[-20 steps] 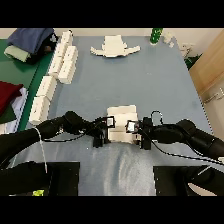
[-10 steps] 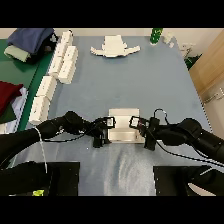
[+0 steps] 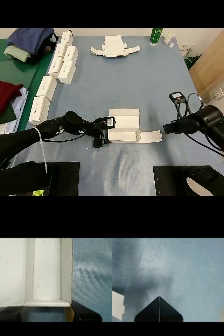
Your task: Fold the box.
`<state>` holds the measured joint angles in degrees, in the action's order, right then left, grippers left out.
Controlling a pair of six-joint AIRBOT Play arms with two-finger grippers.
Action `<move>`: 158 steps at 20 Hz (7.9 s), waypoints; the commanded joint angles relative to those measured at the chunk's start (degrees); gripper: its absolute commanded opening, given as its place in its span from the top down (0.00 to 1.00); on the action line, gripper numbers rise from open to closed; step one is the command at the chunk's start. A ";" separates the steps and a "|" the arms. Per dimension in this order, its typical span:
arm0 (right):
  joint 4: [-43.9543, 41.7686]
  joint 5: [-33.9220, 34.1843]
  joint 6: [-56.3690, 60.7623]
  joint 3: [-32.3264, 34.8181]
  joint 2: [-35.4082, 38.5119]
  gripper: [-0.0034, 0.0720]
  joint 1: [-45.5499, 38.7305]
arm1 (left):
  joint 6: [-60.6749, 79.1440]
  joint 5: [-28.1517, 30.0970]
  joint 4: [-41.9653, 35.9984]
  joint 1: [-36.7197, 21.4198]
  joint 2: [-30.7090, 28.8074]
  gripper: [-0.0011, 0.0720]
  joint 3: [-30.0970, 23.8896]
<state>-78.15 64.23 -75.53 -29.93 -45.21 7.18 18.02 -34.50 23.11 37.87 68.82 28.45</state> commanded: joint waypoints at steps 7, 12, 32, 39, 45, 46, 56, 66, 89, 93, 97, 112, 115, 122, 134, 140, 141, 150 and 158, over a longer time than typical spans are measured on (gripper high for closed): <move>-42.60 -3.72 -20.11 5.88 -7.58 0.96 -16.02 | 0.00 0.02 0.02 -0.02 0.00 0.34 0.07; -49.57 -3.37 -25.62 7.02 -7.56 0.96 -16.00 | 0.00 0.02 0.02 -0.02 0.00 0.34 0.07; -53.33 -1.01 -25.97 1.31 -5.01 0.50 -6.84 | 0.00 0.02 0.02 0.00 0.00 0.34 0.07; -52.35 -5.49 -22.80 0.83 -6.38 0.33 -1.07 | 0.00 0.02 0.02 -0.02 0.00 0.34 0.07; -34.29 -8.04 -4.61 -4.57 -8.02 0.34 9.68 | 0.00 0.02 0.02 -0.02 0.00 0.34 0.07; -29.94 -7.74 -0.20 -5.66 -8.41 0.34 12.24 | 0.00 0.00 0.02 -0.02 0.00 0.34 0.07; -13.57 -3.48 23.65 -15.69 -21.22 0.40 29.07 | 0.00 0.00 0.02 -0.02 0.00 0.34 0.07; -9.18 2.32 35.65 -20.46 -28.37 0.42 31.06 | 0.00 0.02 0.02 -0.02 0.00 0.34 0.07; -8.11 5.33 34.80 -21.05 -27.98 0.44 31.06 | 0.00 0.02 0.02 -0.02 0.00 0.34 0.07; -8.52 10.29 34.51 -24.83 -24.87 0.44 31.04 | 0.00 0.00 0.02 -0.02 0.00 0.34 0.07; -3.19 17.94 34.49 -28.55 -19.41 0.44 30.99 | 0.00 0.02 0.02 -0.02 0.00 0.34 0.07; -56.19 10.23 -14.21 -26.82 -33.42 0.95 -14.88 | 0.00 0.02 0.02 -0.02 0.00 0.34 0.07; -63.36 14.82 -23.76 -27.98 -40.46 0.96 -18.29 | 0.00 0.02 0.02 0.00 0.00 0.34 0.07; -65.90 26.18 -38.69 -29.16 -45.75 0.96 -13.35 | 0.00 0.00 0.02 0.00 0.00 0.34 0.07; -54.88 11.32 -48.06 -21.38 -27.91 0.96 0.90 | 0.00 -0.02 0.02 -0.02 0.00 0.34 0.07; -45.70 -7.26 -48.09 -12.20 -14.78 0.96 10.27 | 0.00 0.00 0.02 -0.02 0.00 0.34 0.07; -44.83 -9.44 -47.95 -10.84 -12.96 0.96 11.89 | 0.00 0.00 0.02 -0.02 0.00 0.34 0.07; -35.95 -24.13 -47.23 -0.61 -1.79 0.96 28.87 | 0.00 0.00 0.02 -0.02 0.00 0.34 0.07; -26.86 -28.72 -57.27 -0.13 -0.11 0.32 31.89 | 0.00 0.00 0.02 0.00 0.00 0.34 0.07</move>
<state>-107.28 37.10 -126.98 -30.28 -45.71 38.37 18.00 -34.48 23.11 37.87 68.82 28.45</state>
